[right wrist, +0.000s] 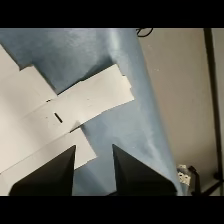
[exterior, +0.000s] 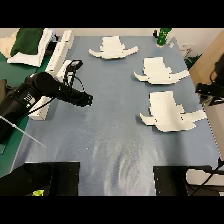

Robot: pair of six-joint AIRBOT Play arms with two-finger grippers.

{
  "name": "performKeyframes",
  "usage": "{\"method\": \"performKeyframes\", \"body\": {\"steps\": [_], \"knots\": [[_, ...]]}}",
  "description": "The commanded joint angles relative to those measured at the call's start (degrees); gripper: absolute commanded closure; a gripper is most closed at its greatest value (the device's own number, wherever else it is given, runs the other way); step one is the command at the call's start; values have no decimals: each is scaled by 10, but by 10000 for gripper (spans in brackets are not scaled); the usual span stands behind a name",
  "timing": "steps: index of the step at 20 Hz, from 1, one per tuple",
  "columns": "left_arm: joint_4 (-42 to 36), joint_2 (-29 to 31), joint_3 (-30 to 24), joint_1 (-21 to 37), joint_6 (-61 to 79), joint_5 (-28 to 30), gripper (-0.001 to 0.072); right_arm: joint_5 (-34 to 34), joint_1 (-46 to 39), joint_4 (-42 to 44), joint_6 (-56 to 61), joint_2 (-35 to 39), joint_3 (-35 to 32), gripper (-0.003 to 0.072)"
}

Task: Fold the box.

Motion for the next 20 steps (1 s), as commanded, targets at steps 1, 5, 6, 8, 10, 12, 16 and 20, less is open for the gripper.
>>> {"method": "performKeyframes", "body": {"steps": [1, 5, 6, 8, 10, 12, 16, 20], "knots": [[-7, 0, 0, 1, 0, 12, 694, 56, -129, 81, -101, -14, -8, 317], [-34, -3, 0, 1, -7, 10, 694, 60, -217, 127, -165, -65, -8, 317], [-39, -4, 0, 0, -7, 6, 694, 54, -235, 157, -187, -83, -8, 317], [-58, -4, 0, 1, -7, 0, 694, 44, -263, 225, -225, -116, -8, 318], [-71, -4, 0, 1, -7, -2, 694, 34, -276, 249, -258, -144, -8, 318], [-81, -5, 0, 1, -7, -2, 694, 33, -279, 257, -291, -167, -8, 318], [-85, -5, 0, 1, -9, -2, 694, -7, -279, 345, -340, -215, -7, 322], [-85, -5, 0, 1, -12, -2, 695, -43, -278, 421, -376, -237, -7, 358]]}}
